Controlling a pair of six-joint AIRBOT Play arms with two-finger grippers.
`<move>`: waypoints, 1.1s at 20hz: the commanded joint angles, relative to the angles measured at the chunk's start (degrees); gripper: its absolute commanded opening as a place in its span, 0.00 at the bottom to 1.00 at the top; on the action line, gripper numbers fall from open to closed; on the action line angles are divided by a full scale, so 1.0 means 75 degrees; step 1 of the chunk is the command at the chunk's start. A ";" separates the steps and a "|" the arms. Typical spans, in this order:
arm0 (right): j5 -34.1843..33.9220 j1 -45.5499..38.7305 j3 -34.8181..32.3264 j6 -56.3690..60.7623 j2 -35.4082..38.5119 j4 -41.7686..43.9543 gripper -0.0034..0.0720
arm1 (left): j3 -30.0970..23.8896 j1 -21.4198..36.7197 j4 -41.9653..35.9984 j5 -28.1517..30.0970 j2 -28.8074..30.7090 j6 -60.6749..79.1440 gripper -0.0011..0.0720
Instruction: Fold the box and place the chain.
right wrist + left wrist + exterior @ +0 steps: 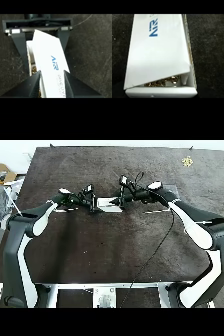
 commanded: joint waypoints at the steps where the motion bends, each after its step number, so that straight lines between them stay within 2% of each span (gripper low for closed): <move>1: 0.0393 -0.0006 0.0012 0.0015 -0.0038 -0.0047 0.48 | 0.0000 -0.0003 0.0023 -0.0058 0.0006 0.0015 0.39; 3: 0.0854 -0.0006 0.0012 0.0213 -0.0038 -0.0061 0.46 | 0.0000 -0.0003 0.0023 -0.0055 0.0006 0.0015 0.39; 4: 0.0950 -0.0006 0.0012 0.0300 -0.0038 -0.0178 0.39 | 0.0000 -0.0003 0.0023 -0.0055 0.0006 0.0015 0.39; 9: 0.0962 -0.0006 -0.0035 0.0682 -0.0044 -0.0734 0.38 | 0.0000 -0.0003 0.0023 -0.0055 0.0006 0.0015 0.39; 18: 0.0965 -0.0017 -0.0551 0.0699 -0.0044 -0.0839 0.39 | 0.0000 -0.0003 0.0023 -0.0055 0.0006 0.0015 0.39; 19: 0.1032 -0.0023 -0.0490 0.0720 -0.0035 -0.0644 0.39 | 0.0000 -0.0003 0.0023 -0.0055 0.0006 0.0015 0.39; 22: 0.1763 -0.0038 -0.0245 0.0781 0.0064 0.0883 0.38 | 0.0000 -0.0003 0.0023 -0.0055 0.0006 0.0015 0.39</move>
